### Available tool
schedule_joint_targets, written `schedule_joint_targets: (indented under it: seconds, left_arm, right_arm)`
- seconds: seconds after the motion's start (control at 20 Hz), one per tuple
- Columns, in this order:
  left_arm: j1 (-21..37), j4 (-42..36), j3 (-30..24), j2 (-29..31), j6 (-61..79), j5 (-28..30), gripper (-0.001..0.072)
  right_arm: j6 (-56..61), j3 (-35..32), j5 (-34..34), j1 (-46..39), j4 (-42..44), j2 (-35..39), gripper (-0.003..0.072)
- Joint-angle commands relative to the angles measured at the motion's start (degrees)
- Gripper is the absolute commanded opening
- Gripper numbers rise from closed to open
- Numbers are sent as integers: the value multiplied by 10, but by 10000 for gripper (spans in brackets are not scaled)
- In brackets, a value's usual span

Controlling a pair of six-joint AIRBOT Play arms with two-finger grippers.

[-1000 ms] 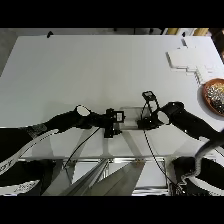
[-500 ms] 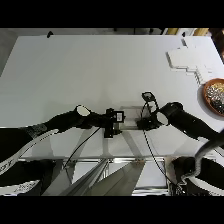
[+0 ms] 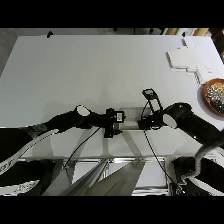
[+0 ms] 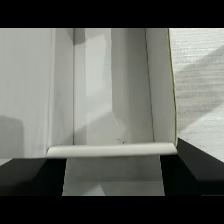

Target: Fold the box and place the chain.

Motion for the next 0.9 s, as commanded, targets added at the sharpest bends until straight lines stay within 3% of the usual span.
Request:
schedule_joint_targets:
  seconds: [0.0, 0.15, 0.3, 0.4, 0.45, 0.55, 0.65, 0.75, 0.85]
  left_arm:
    - [0, 0, 0, 0, 0, 0, 313]
    - [0, 0, 0, 0, 0, 0, 313]
    - [0, 0, 0, 0, 0, 0, 313]
    - [0, 0, 0, 0, 0, 0, 313]
    - [0, 0, 0, 0, 0, 0, 313]
    - [0, 0, 0, 0, 0, 0, 313]
    - [0, 0, 0, 0, 0, 0, 313]
    - [0, 0, 0, 0, 0, 0, 313]
    - [0, 0, 0, 0, 0, 0, 313]
  right_arm:
    - [-64, 1, 29, 0, -11, 88, 345]
    - [-82, 12, 65, -17, -41, 167, 338]
    - [-136, 53, 119, -136, -49, 169, 338]
    - [-183, 76, 92, -258, -71, 162, 315]
    - [-192, 80, 71, -322, -85, 156, 266]
    - [-181, 80, 41, -411, -92, 138, 260]
    - [-176, 80, -3, -459, -100, 110, 255]
    - [-173, 80, -44, -503, -110, 78, 170]
    - [-173, 82, -73, -555, -114, 53, 171]
